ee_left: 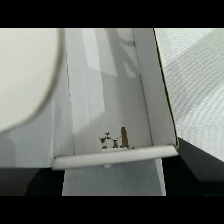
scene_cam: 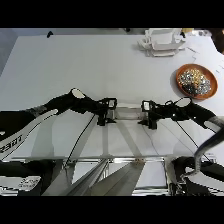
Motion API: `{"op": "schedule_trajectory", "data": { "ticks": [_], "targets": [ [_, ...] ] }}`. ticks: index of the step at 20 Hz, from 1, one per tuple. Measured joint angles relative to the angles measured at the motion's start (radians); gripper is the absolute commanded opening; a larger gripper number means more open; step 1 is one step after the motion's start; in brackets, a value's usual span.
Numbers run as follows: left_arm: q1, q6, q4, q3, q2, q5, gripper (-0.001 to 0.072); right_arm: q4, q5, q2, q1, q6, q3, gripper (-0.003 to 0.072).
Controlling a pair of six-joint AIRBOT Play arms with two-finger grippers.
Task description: Fold the box and place the chain.
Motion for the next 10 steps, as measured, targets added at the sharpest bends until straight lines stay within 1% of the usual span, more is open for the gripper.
{"op": "schedule_trajectory", "data": {
  "ticks": [4, 5, 6, 7, 10],
  "targets": [
    [0.0, 0.0, 0.0, 0.0, 0.0, 0.0, 0.0209, 0.0, 0.0, 0.0, 0.0, 0.0, 0.0, 0.0415],
    [0.0, 0.0, 0.0, 0.0, 0.0, 0.0, 0.0209, 0.0, 0.0, 0.0, 0.0, 0.0, 0.0, 0.0446],
    [0.0, 0.0, 0.0, 0.0, 0.0, 0.0, 0.0209, -0.001, 0.001, 0.0, 0.0, 0.0, 0.0, 0.0572],
    [0.0, 0.002, 0.0, 0.0, 0.0, 0.002, 0.0209, -0.005, 0.003, 0.001, 0.0, 0.005, 0.0, 0.0651],
    [-0.001, 0.003, 0.0, 0.0, -0.001, 0.002, 0.0209, -0.05, 0.013, 0.023, 0.0, 0.053, 0.0, 0.0659]
  ]
}}
